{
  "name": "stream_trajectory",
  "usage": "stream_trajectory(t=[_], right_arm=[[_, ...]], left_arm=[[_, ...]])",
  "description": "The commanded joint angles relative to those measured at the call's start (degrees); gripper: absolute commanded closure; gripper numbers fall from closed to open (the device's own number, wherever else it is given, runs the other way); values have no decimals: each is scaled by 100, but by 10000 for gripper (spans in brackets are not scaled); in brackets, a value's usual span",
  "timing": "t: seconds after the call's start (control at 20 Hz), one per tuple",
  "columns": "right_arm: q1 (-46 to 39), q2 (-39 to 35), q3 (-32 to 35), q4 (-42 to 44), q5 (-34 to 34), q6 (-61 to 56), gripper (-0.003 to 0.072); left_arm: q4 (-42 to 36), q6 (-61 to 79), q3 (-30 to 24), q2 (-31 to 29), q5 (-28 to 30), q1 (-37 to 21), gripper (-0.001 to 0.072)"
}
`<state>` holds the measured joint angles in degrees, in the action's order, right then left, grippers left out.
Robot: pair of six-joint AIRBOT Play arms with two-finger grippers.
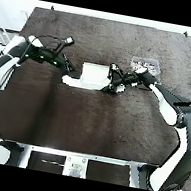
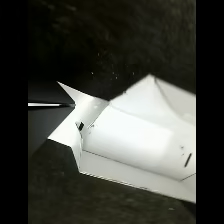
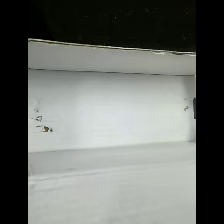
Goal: Fold the box and place the chain.
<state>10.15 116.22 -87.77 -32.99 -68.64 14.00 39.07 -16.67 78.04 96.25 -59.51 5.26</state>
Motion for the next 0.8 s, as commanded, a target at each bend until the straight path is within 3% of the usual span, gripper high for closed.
stream_trajectory(t=[0.0,0.1,0.25,0.5,0.75], right_arm=[[2,0,-2,0,0,-2,101],[2,0,-2,0,0,-2,101],[2,0,-2,0,0,-2,100],[2,0,-2,0,0,-2,101],[2,0,-2,0,0,-2,100]], left_arm=[[136,-1862,-599,-752,887,-37,695],[127,-2516,-1126,-1191,1080,-116,695],[125,-3187,-1464,-1412,398,-463,694],[212,-3639,-1532,-1408,37,-883,693],[380,-4468,-1532,-1088,-74,-918,693]])
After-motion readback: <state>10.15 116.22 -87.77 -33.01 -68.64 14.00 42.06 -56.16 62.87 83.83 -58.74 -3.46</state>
